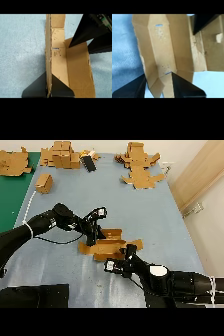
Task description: Fold the box.
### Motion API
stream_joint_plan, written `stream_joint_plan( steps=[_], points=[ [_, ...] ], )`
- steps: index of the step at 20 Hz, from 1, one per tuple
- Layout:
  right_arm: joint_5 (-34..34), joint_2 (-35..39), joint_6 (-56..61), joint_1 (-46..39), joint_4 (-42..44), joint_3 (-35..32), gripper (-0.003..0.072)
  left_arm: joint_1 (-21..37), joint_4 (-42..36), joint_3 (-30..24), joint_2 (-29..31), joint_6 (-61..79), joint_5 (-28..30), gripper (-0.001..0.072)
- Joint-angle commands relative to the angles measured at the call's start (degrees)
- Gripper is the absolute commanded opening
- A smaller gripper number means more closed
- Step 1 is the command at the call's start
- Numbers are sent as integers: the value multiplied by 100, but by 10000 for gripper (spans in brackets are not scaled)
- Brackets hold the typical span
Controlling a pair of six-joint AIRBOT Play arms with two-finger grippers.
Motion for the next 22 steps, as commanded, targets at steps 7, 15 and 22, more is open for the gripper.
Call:
stream_joint_plan(
  steps=[7,15,22],
  points=[
    [-94,-2,299,-170,-474,199,573,0,2,2,0,0,0,11],
    [422,33,-369,-933,328,219,573,0,2,2,0,0,-2,11],
    [782,682,-3296,-2048,2715,221,574,0,2,2,0,0,-2,11]
  ],
)
